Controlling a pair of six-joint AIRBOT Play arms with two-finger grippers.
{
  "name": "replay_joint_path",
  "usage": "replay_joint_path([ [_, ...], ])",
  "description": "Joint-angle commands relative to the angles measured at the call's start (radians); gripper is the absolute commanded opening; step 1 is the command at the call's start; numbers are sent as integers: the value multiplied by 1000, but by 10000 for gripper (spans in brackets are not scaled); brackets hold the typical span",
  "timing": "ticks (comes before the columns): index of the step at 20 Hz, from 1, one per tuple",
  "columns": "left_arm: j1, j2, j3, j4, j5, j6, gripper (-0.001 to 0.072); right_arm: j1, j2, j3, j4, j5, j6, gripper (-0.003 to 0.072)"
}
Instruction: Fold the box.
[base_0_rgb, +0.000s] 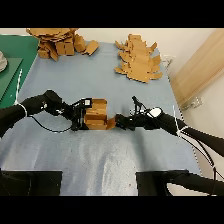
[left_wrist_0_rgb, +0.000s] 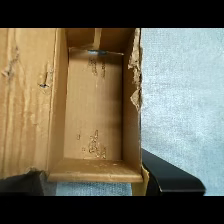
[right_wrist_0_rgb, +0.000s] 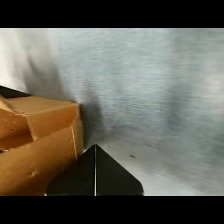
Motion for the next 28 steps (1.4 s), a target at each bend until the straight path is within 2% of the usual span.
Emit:
replay_joint_path([
  [1,1,1,0,-3,-3,1,520,14,12,29,129,28,-86,3],
  [4,1,1,0,-3,-2,1,520,13,49,66,91,25,-84,6],
  [5,1,1,0,-3,-2,1,520,13,56,73,68,26,-82,66],
  [6,1,1,0,-3,-3,1,519,13,57,77,48,25,-67,165],
  [9,1,1,0,-3,-3,0,520,13,48,77,31,35,-47,184],
  [10,1,1,0,-3,-3,1,520,15,42,77,23,37,-47,224],
  [11,1,1,0,-3,-3,1,520,20,31,77,12,37,-47,313],
  [17,1,1,0,-3,-2,1,520,100,-7,93,-44,11,-15,315],
  [19,1,1,0,-3,-3,1,520,134,-7,136,-173,7,111,315],
  [22,0,1,0,-4,-5,0,520,199,-7,216,-476,31,389,315],
  [25,1,1,0,-3,-3,1,520,264,-10,284,-712,82,631,314],
  [28,1,1,0,-3,-3,1,520,301,-45,325,-808,114,731,294],
])
